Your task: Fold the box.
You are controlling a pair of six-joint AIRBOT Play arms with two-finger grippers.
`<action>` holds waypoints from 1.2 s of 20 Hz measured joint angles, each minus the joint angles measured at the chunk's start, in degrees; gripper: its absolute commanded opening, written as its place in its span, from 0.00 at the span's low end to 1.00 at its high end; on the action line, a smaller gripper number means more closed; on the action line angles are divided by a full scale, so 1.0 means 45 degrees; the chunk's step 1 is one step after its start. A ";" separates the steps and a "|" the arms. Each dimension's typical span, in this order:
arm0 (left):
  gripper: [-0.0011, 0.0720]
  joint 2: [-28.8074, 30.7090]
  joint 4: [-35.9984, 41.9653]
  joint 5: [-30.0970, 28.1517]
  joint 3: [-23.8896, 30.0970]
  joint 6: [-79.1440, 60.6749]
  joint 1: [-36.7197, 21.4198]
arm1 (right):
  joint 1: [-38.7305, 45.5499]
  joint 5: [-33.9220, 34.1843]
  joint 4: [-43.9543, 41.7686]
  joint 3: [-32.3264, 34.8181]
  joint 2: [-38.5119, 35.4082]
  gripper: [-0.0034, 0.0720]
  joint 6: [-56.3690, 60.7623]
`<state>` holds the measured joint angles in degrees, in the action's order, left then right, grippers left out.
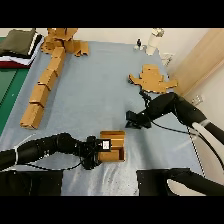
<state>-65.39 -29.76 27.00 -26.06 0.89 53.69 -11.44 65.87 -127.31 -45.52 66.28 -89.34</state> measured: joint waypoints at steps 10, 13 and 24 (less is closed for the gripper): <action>0.62 0.0000 0.0000 0.0000 0.0000 0.0000 0.0005 | -0.2302 0.0073 -0.4376 0.0131 0.1375 0.04 -0.7927; 0.62 0.0000 0.0000 0.0000 0.0000 0.0005 0.0005 | -0.3230 -0.0355 -0.3784 0.0743 0.0714 0.05 -0.8437; 0.62 0.0000 0.0005 0.0010 0.0000 0.0015 0.0005 | -0.6819 -0.5236 -0.0248 0.4240 -0.4590 0.12 -0.8888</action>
